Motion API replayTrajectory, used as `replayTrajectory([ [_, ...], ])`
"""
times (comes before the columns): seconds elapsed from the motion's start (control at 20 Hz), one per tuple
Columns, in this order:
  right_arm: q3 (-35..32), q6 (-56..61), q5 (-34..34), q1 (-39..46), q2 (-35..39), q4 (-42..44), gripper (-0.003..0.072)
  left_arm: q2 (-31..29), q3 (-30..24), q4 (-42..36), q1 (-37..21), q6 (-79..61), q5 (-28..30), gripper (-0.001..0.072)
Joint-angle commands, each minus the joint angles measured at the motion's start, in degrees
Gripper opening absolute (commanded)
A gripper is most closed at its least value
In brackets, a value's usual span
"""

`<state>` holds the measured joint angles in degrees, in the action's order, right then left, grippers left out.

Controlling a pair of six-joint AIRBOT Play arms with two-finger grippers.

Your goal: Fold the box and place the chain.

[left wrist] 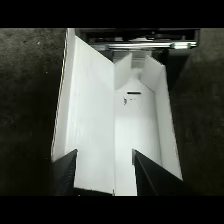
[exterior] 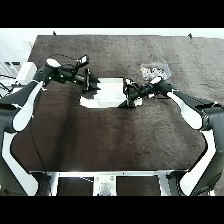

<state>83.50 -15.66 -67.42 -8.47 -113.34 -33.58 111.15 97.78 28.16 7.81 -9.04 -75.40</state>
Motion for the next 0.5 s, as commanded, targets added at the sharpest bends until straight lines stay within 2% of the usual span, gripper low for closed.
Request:
replayTrajectory([
  [0.0, 0.0, 0.0, 0.0, 0.0, 0.0, 0.1, 0.0592, 0.0, 4.8, 10.2, -1.0, 5.6, -9.8, 0.0431],
  [0.2, 0.0, 0.0, 0.0, 0.0, 0.0, 0.1, 0.0592, -0.1, 5.8, 18.3, -1.0, 10.2, -12.3, 0.0432],
  [0.3, 0.0, 0.0, 0.0, 0.0, 0.0, 0.1, 0.0592, -0.1, 5.8, 19.5, -1.0, 10.7, -12.2, 0.0426],
  [0.35, 0.0, 0.0, 0.0, 0.0, 0.0, 0.1, 0.0592, -0.1, 5.9, 19.5, -1.0, 11.2, -12.6, 0.016],
  [0.4, 0.0, 0.0, 0.0, 0.0, 0.0, 0.1, 0.0592, -0.1, 6.0, 19.4, -1.0, 11.8, -14.4, 0.0017],
  [0.45, 0.0, 0.0, 0.0, 0.0, 0.0, 0.1, 0.0592, -0.3, 5.9, 18.4, -1.0, 13.6, -15.6, 0.0013],
])
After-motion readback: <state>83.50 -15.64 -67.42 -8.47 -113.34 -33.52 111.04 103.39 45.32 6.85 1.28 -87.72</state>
